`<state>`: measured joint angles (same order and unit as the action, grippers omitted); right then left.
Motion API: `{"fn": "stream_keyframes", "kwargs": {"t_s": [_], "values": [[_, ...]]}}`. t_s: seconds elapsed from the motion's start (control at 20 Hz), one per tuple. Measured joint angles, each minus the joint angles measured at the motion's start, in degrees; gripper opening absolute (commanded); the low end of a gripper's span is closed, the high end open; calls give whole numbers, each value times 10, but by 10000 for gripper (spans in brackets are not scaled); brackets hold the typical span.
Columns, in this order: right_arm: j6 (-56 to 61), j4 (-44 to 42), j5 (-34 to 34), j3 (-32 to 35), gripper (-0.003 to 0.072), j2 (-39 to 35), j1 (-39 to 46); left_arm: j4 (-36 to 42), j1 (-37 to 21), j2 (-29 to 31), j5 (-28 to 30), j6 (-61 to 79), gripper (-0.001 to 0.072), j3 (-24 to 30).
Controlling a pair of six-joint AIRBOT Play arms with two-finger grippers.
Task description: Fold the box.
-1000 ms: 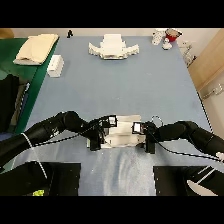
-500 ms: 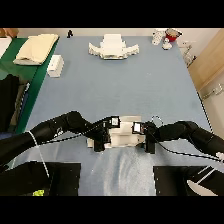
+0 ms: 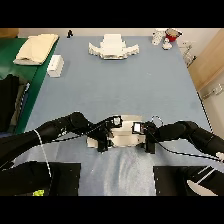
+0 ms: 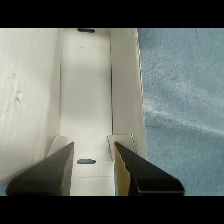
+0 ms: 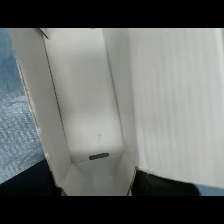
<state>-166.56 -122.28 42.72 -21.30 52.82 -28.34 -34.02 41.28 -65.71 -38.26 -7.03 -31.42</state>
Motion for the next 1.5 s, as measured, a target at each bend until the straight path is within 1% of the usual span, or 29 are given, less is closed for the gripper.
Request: {"fn": "stream_keyframes", "kwargs": {"t_s": [0.05, 0.1, 0.25, 0.4, 0.5, 0.6, 0.75, 0.95, 1.1, 1.2, 1.35, 1.5], "values": [[0, 0, 0, 0, 405, 0, 0, -3, 0, 0, -1, -2, 142, 0], [0, 0, 0, 0, 405, 0, 0, -9, 0, 0, -5, -7, 16, 0], [0, 0, 0, 0, 405, 0, 0, -36, -6, 0, -16, -47, 16, 0], [0, 0, 0, 0, 405, 0, 0, -105, -16, 16, -39, -157, 16, -7], [0, 0, 0, 0, 405, 0, 0, -170, -27, 42, -66, -257, 15, -12], [0, 0, 0, 0, 405, 0, 0, -233, -47, 82, -84, -366, 16, -15], [0, 0, 0, 0, 405, 0, 0, -304, -98, 144, -117, -515, 17, -17], [0, 0, 0, 0, 405, 0, 0, -349, -189, 184, -186, -648, 17, -9], [0, 0, 0, 0, 405, 0, 0, -334, -235, 193, -209, -689, 16, 25], [0, 0, 0, 0, 405, 0, 0, -293, -241, 196, -202, -691, 16, 58], [0, 0, 0, 0, 405, 0, 0, -187, -223, 198, -151, -671, 16, 112], [0, 0, 0, 0, 405, 0, 0, -97, -177, 198, -82, -654, 16, 144]]}}
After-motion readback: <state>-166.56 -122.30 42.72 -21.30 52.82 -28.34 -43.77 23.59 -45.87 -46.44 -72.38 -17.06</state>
